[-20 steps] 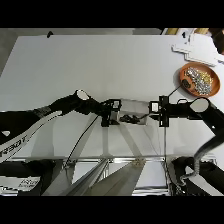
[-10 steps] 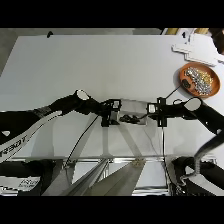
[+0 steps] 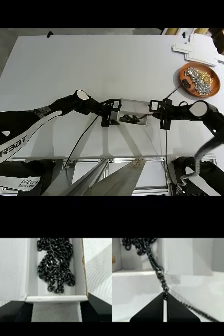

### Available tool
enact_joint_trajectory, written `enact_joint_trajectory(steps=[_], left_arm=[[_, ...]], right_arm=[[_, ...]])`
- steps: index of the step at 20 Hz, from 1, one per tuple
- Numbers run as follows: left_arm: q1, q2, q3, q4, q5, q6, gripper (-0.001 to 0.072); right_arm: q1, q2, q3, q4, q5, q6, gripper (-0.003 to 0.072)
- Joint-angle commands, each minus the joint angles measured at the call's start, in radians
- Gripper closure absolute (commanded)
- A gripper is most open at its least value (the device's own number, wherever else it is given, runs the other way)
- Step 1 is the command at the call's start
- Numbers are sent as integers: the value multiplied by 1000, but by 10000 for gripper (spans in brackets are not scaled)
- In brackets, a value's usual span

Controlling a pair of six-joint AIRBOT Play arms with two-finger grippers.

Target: Fold the box and place the chain.

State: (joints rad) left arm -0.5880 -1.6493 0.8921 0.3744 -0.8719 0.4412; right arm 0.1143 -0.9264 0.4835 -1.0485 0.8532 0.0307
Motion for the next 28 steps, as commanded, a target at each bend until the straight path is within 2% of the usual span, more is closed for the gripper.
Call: enact_joint_trajectory(steps=[1,4,6,10,15,17,20,24,26,28], left_arm=[[0,1,1,0,0,0,502],[0,1,1,0,0,0,502],[0,1,1,0,0,0,502],[0,1,1,0,0,0,502],[0,1,1,0,0,0,502],[0,1,1,0,0,0,502],[0,1,1,0,0,0,502],[0,1,1,0,0,0,502],[0,1,1,0,0,0,502],[0,1,1,0,0,0,502]], right_arm=[[32,194,0,-27,102,229,668],[137,320,0,106,75,318,668],[237,328,0,204,-24,339,668],[443,247,0,224,-307,441,668],[493,73,0,208,-367,523,667],[493,23,0,188,-366,529,664],[465,4,6,170,-344,545,485],[230,64,122,95,-66,407,475],[98,109,139,76,-19,319,475],[-39,101,138,58,14,239,478]])
